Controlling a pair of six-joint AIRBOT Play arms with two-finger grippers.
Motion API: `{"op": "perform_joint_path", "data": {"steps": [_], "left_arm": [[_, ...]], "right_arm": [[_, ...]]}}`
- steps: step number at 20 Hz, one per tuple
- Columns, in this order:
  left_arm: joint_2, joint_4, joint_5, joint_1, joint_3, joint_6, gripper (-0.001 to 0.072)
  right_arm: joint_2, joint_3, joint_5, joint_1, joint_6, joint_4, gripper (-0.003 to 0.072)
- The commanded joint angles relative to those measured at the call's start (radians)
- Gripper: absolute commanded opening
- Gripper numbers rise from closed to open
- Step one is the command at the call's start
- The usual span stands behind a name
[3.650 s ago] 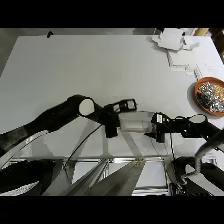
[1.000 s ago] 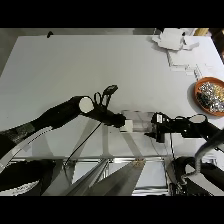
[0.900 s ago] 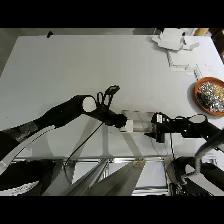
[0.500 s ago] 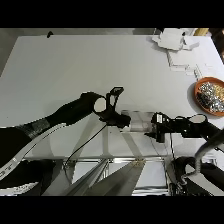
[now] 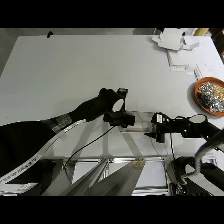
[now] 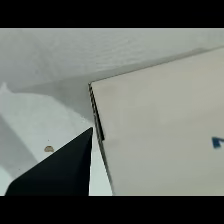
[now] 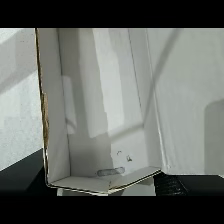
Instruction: Fold the box and place the chain.
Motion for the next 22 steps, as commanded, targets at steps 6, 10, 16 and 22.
{"op": "perform_joint_path", "data": {"steps": [6,10,16,22], "left_arm": [[-0.060,0.055,-0.019,-0.036,0.043,-0.153,0.0261],[-0.079,0.056,-0.022,-0.046,0.043,-0.153,0.0260],[-0.085,0.065,-0.022,-0.050,0.043,-0.176,0.0044],[-0.085,0.082,-0.054,-0.049,0.043,-0.178,0.0002]], "right_arm": [[0.001,0.000,0.000,0.000,0.000,0.000,0.0408],[0.001,0.000,0.000,0.000,0.000,0.000,0.0408],[0.001,0.000,0.000,0.000,0.000,0.000,0.0408],[0.001,0.000,0.000,0.000,0.000,0.000,0.0408]]}}
